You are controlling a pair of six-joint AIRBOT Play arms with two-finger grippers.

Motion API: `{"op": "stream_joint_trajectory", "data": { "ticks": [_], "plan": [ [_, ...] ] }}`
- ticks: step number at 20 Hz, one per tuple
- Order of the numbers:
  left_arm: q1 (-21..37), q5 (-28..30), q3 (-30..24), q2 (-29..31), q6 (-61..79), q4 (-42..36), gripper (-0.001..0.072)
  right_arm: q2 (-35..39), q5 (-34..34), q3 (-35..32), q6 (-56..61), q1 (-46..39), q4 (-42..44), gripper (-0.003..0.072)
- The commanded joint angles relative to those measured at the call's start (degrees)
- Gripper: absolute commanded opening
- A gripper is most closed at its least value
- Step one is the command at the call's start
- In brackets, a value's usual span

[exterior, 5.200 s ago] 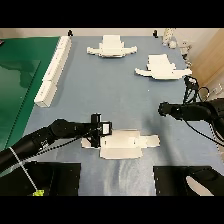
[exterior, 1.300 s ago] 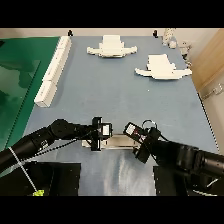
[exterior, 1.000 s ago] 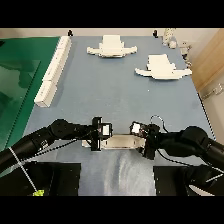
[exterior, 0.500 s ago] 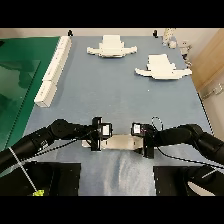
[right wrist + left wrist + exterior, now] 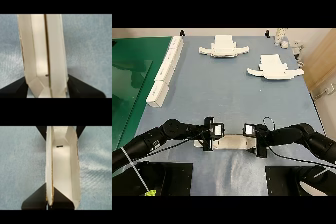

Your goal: Fold the box.

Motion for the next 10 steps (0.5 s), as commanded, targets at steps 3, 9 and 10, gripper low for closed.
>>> {"op": "stream_joint_trajectory", "data": {
  "ticks": [3, 9, 10],
  "plan": [
    [0.0, 0.02, 0.0, 0.04, 0.02, 0.02, 0.0017, -0.9, 2.25, -0.04, -0.02, 0.07, -0.13, 0.071],
    [0.0, 0.0, 0.0, 0.04, 0.02, 0.02, 0.0017, -3.1, 2.05, -0.02, 0.0, 0.07, 0.5, 0.071],
    [0.0, 0.0, 0.0, 0.04, 0.02, 0.02, 0.0016, -3.08, 2.1, -0.02, 0.0, 0.07, 0.52, 0.071]
  ]
}}
